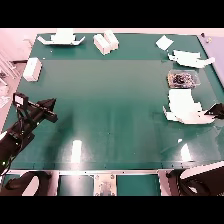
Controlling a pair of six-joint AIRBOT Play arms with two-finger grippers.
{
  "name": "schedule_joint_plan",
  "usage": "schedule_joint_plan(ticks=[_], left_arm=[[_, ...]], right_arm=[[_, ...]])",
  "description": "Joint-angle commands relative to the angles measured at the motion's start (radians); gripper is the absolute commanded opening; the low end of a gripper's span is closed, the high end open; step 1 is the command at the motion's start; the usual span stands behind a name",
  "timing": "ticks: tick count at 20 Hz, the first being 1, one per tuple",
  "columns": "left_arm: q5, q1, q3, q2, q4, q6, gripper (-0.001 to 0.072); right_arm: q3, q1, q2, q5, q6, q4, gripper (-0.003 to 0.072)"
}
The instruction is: Fold the box and place the chain.
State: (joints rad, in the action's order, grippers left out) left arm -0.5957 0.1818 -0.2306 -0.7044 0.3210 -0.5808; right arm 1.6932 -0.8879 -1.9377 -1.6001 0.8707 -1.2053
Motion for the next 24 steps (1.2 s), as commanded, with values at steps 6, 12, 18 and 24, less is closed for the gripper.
schedule_joint_plan(ticks=[6,12,18,24], left_arm=[[0.000,0.000,0.000,0.001,0.000,0.000,0.0022],[0.000,0.000,0.000,0.001,0.000,0.005,0.0021],[-0.001,0.000,0.000,0.001,0.000,0.005,0.0022],[0.000,0.000,0.000,0.001,0.000,0.004,0.0022]], right_arm=[[0.000,-0.019,-0.005,0.026,-0.045,0.035,0.0407],[0.000,-0.019,-0.009,0.061,-0.045,0.065,0.0407],[0.000,-0.018,-0.034,0.059,-0.044,0.079,0.0303],[0.000,-0.019,-0.034,0.032,-0.092,0.079,0.0191]])
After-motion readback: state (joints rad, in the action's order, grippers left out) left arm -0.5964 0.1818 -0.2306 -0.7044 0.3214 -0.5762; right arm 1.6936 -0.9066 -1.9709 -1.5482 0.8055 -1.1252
